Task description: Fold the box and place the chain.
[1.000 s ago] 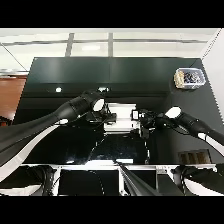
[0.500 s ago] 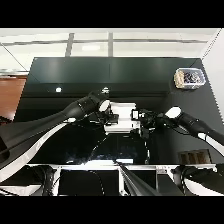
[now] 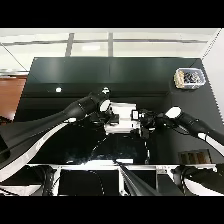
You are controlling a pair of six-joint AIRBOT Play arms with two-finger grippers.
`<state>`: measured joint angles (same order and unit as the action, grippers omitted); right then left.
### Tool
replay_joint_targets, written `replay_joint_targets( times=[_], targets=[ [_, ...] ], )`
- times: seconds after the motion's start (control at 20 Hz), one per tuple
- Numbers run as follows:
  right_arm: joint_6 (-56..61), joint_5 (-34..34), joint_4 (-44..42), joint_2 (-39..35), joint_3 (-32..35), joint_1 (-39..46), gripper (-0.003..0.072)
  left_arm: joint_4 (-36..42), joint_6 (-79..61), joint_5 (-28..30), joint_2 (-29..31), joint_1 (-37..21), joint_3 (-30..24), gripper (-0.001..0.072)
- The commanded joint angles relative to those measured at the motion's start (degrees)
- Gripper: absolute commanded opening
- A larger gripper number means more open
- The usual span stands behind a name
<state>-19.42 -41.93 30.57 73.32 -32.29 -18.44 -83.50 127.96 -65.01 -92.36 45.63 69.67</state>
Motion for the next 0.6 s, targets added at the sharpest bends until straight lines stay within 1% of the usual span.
replay_joint_targets(
  times=[0.0,0.05,0.1,0.15,0.2,0.4,0.45,0.5,0.55],
  targets=[
    [0.2,-0.1,-0.1,0.0,0.0,0.0,0.0126,0.3,1.5,-0.1,0.0,-0.1,0.1,0.0497],
    [0.2,-0.1,-0.1,0.0,0.0,0.0,0.0126,0.3,1.5,-0.1,0.0,-0.1,0.1,0.0393],
    [0.2,-0.1,-0.1,0.0,0.0,0.0,0.0126,0.2,1.5,-0.1,0.0,-0.1,0.1,0.0166],
    [0.2,-0.1,-0.1,0.0,0.0,0.0,0.0126,0.3,1.5,0.0,0.0,-0.1,0.1,0.0038],
    [0.2,-0.1,-0.1,0.0,0.0,0.0,0.0126,0.3,1.5,0.0,0.0,-0.1,0.1,0.0025],
    [0.2,-0.1,-0.1,0.0,0.0,0.0,0.0128,0.2,1.5,-0.4,0.0,-0.1,0.1,0.0025],
    [1.8,0.1,-0.1,0.0,0.0,0.0,0.0216,0.2,1.5,-0.3,0.0,-0.1,0.1,0.0025],
    [4.0,0.2,0.0,0.0,-0.1,0.0,0.049,0.2,1.5,-0.1,0.0,-0.1,0.1,0.0025],
    [4.8,0.1,0.2,-0.1,-0.1,0.0,0.072,0.2,1.5,-0.1,0.0,-0.1,0.1,0.0024]
  ],
)
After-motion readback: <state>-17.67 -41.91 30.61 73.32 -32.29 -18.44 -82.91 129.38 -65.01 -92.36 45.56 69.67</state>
